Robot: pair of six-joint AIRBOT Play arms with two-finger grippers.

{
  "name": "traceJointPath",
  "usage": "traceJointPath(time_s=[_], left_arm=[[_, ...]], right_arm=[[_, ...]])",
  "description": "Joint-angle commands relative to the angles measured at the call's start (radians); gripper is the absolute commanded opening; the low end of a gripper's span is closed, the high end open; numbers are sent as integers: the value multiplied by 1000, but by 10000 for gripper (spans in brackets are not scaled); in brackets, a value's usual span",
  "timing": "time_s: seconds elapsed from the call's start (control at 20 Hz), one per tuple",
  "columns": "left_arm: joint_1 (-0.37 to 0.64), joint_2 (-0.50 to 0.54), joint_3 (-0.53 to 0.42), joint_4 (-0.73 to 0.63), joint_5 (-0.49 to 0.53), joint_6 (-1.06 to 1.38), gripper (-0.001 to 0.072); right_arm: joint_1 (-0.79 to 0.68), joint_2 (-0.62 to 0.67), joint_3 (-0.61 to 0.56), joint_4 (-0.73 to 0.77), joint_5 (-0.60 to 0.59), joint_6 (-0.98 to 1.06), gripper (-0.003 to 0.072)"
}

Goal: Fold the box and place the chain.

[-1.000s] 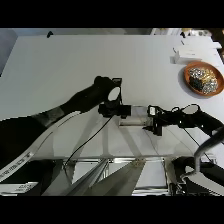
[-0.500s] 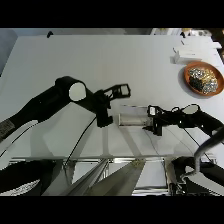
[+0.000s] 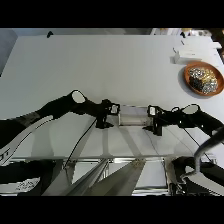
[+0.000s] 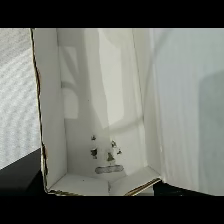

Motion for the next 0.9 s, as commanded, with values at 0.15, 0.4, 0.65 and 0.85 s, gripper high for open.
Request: traceJointPath(time_s=[0.15,0.4,0.65,0.85], left_arm=[[3,-58,-8,-183,9,167,714],[-11,-58,-8,-182,-44,166,718],[-11,-57,-8,-178,-59,164,719],[-12,-58,-8,-182,-91,147,719]], right_arm=[[0,0,0,0,0,0,294],[0,0,0,0,0,0,294],[0,0,0,0,0,0,294],[0,0,0,0,0,0,294]])
